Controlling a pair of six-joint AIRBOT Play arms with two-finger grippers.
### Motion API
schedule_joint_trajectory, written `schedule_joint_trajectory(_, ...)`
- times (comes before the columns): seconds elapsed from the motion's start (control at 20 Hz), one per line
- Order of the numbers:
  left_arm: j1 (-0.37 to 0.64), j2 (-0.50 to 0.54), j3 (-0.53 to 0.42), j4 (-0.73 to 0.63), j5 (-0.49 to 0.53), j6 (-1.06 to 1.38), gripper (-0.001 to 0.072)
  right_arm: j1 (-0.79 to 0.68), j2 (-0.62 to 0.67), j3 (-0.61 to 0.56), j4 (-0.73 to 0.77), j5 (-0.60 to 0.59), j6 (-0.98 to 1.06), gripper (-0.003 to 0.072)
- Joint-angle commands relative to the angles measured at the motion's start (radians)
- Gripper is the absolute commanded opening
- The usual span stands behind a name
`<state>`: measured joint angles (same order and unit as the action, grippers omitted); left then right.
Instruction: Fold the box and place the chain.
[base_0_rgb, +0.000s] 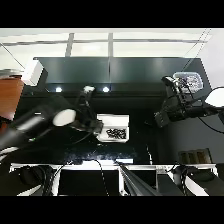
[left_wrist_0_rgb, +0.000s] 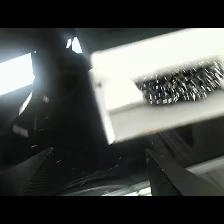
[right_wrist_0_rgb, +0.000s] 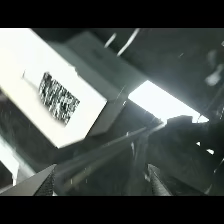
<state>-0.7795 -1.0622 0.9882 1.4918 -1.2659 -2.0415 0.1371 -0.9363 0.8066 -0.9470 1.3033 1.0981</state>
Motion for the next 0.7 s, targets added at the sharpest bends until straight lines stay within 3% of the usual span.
schedule_joint_trajectory(0.0,0.114,0.188,-0.026,-0.045,-0.065,0.168,0.0703,0.001,0.001,0.001,0.014,-0.077,0.097,0.0704)
schedule_joint_trajectory(0.2,0.337,0.314,-0.146,-0.154,-0.076,0.309,0.0705,0.001,-0.001,0.037,0.105,-0.118,0.148,0.0703)
schedule_joint_trajectory(0.35,0.473,0.361,-0.252,-0.215,-0.075,0.365,0.0705,0.007,-0.03,0.148,0.097,-0.117,0.157,0.0702)
schedule_joint_trajectory(0.5,0.537,0.394,-0.343,-0.27,-0.071,0.431,0.0705,0.045,-0.1,0.257,0.069,-0.116,0.169,0.0702)
schedule_joint_trajectory(0.65,0.587,0.395,-0.376,-0.271,-0.042,0.435,0.0705,0.098,-0.214,0.377,-0.004,-0.116,0.197,0.0702)
